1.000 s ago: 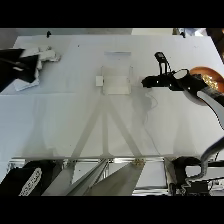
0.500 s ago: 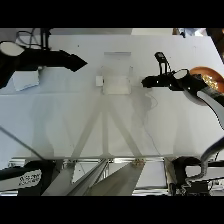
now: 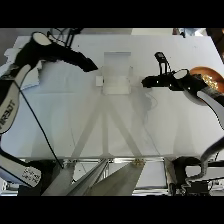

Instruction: Fold the box and place the chain.

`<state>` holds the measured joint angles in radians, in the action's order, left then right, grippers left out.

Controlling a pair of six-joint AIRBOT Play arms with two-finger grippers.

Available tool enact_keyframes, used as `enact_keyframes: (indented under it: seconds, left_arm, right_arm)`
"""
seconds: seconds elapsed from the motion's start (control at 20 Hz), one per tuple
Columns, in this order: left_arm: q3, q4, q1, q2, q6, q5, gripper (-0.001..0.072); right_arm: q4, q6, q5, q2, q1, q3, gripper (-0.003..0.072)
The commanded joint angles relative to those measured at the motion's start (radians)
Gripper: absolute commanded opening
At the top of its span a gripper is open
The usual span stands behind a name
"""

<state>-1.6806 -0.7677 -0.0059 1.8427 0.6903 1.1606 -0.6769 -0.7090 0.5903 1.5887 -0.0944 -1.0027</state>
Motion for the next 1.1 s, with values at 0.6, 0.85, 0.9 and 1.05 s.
enact_keyframes:
  seconds: [0.6, 0.85, 0.9, 1.05]
  left_arm:
    - [-0.101, 0.058, -0.091, 0.16, -0.012, -0.185, 0.0661]
    - [-0.101, 0.079, -0.104, 0.174, -0.013, -0.191, 0.0629]
    - [-0.101, 0.075, -0.106, 0.174, -0.015, -0.187, 0.0629]
    - [-0.101, 0.06, -0.115, 0.174, -0.023, -0.148, 0.0623]
  right_arm:
    - [0.0, 0.0, 0.0, 0.001, -0.001, 0.0, 0.0012]
    - [0.0, 0.0, 0.0, 0.001, -0.001, 0.0, 0.0012]
    - [0.0, 0.0, 0.0, 0.001, -0.001, 0.0, 0.0012]
    - [0.0, 0.0, 0.0, 0.001, -0.001, 0.0, 0.0012]
